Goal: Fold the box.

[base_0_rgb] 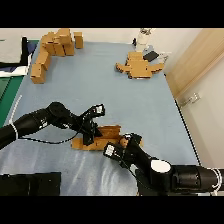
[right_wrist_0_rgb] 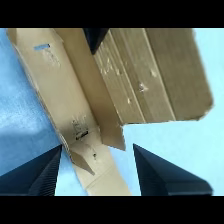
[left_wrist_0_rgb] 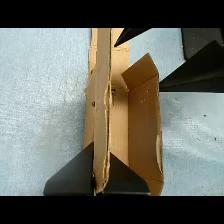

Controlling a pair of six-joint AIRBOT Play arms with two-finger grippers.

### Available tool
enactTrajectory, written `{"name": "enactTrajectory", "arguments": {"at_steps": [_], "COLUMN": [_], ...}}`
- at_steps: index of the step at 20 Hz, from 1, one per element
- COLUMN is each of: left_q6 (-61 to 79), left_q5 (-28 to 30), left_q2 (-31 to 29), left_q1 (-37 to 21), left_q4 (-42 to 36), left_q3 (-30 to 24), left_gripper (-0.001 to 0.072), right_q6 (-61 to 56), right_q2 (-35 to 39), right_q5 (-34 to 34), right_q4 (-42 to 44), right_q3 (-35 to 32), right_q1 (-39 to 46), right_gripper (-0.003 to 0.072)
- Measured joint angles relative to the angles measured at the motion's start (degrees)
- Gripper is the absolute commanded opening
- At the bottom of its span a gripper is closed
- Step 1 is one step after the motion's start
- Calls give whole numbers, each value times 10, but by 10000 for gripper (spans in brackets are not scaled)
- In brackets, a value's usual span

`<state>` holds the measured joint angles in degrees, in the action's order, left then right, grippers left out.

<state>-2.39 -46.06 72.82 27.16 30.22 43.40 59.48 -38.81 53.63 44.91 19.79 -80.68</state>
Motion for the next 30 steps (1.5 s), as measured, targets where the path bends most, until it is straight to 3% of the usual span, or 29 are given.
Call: {"name": "enactTrajectory", "arguments": {"at_steps": [3, 6, 13, 19, 23, 30], "left_q6": [0, 0, 0, 0, 0, 0], "left_q5": [0, 0, 0, 0, 0, 0], "left_q2": [0, 0, 0, 0, 0, 0], "left_q1": [0, 0, 0, 0, 0, 0], "left_q4": [0, 0, 0, 0, 0, 0], "left_q3": [0, 0, 0, 0, 0, 0], "left_gripper": [12, 11, 12, 11, 12, 12], "right_q6": [73, 206, 699, 981, 1039, 1033], "right_q2": [17, 35, 42, -33, -86, -112], "right_q5": [-49, -106, -172, -135, -88, -64], "right_q4": [17, 101, 515, 764, 817, 823], "right_q3": [-9, -13, -15, 14, 41, 51], "right_q1": [50, 130, 364, 508, 541, 552], "right_gripper": [714, 714, 714, 714, 710, 711]}}
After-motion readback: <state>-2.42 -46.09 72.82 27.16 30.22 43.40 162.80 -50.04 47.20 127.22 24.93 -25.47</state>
